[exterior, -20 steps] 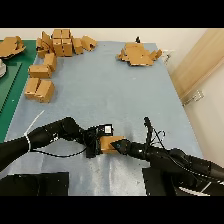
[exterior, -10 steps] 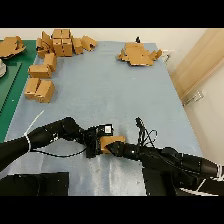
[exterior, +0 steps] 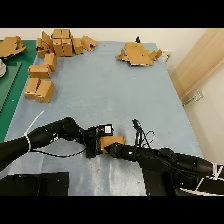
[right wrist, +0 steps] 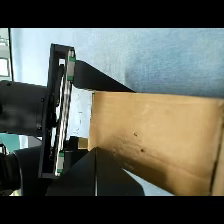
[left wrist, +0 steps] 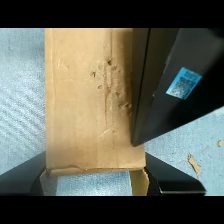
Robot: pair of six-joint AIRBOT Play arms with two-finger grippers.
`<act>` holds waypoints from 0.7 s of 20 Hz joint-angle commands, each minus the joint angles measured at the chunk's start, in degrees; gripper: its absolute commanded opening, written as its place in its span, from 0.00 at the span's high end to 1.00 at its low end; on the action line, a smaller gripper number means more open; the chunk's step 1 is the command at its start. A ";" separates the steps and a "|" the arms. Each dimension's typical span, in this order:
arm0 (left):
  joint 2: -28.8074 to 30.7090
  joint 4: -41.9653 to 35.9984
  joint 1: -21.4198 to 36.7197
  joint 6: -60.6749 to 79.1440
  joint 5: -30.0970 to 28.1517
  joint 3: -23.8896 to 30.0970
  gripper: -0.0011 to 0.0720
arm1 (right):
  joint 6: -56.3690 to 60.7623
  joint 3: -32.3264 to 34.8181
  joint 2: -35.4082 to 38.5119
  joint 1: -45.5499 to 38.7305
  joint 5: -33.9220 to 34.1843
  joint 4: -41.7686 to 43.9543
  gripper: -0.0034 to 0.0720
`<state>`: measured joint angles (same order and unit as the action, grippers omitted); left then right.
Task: Fold the box.
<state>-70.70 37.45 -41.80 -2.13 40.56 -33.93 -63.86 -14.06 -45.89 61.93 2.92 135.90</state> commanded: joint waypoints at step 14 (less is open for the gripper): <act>-0.02 -0.02 0.00 -0.02 -0.02 -0.04 0.46 | 0.90 -0.02 -3.58 0.33 1.60 -0.02 0.95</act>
<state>-70.70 37.58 -41.80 -1.98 40.49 -33.93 -63.02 -14.17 -49.15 62.19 3.36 136.03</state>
